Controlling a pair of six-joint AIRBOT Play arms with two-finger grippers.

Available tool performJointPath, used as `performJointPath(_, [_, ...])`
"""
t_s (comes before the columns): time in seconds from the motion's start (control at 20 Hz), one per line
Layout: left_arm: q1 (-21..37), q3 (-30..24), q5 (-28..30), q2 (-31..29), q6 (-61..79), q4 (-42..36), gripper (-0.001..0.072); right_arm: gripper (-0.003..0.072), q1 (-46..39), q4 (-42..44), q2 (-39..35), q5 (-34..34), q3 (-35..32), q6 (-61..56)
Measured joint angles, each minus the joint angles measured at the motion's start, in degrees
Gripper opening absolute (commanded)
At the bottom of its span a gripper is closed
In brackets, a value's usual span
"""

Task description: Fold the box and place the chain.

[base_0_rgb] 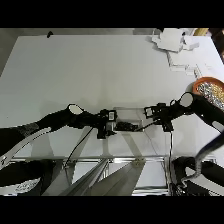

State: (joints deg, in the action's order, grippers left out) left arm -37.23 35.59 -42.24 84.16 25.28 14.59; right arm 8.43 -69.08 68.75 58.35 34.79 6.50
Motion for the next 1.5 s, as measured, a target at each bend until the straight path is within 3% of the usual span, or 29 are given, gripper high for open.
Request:
performJointPath(0.1, [0.00, 0.00, 0.00, 0.00, -0.02, 0.00, 0.0334, 0.0165, 0.00, 0.11, 0.28, -0.63, -0.39, 0.02])
performJointPath(0.2, [0.00, 0.00, 0.00, 0.00, -0.02, 0.00, 0.0334, 0.0022, 0.00, 0.22, 0.42, -1.22, -0.87, 0.17])
performJointPath(0.4, [0.00, 0.00, 0.00, 0.00, -0.02, -0.02, 0.0334, 0.0021, 0.37, -0.42, -1.79, -1.05, -1.51, -0.72])
performJointPath(0.55, [0.00, 0.00, 0.00, 0.00, -0.02, -0.02, 0.0334, 0.0021, 1.53, 0.48, -8.61, 0.28, -1.53, -1.29])
performJointPath(0.85, [0.00, 0.00, 0.00, 0.00, -0.02, -0.02, 0.0334, 0.0021, 7.72, 13.51, -22.01, 3.98, -1.60, -1.57])
performJointPath(1.1, [0.00, 0.00, 0.00, 0.00, -0.02, -0.02, 0.0334, 0.0021, 17.07, 23.56, -24.28, -2.34, -1.60, -1.57])
performJointPath(1.3, [0.00, 0.02, 0.00, 0.00, -0.02, -0.02, 0.0334, 0.0022, 23.93, 26.40, -22.23, -9.53, -1.60, -1.99])
performJointPath(1.35, [0.00, 0.00, 0.00, 0.00, -0.02, -0.02, 0.0334, 0.0036, 25.00, 26.71, -21.07, -10.78, -1.60, -2.01])
performJointPath(1.45, [0.00, 0.00, 0.00, 0.00, -0.02, 0.00, 0.0334, 0.0226, 26.23, 27.08, -18.75, -12.28, -1.62, -2.19])
performJointPath(1.5, [0.00, 0.00, 0.00, 0.00, -0.02, -0.02, 0.0334, 0.0250, 26.56, 26.95, -17.81, -12.79, -1.62, -2.21])
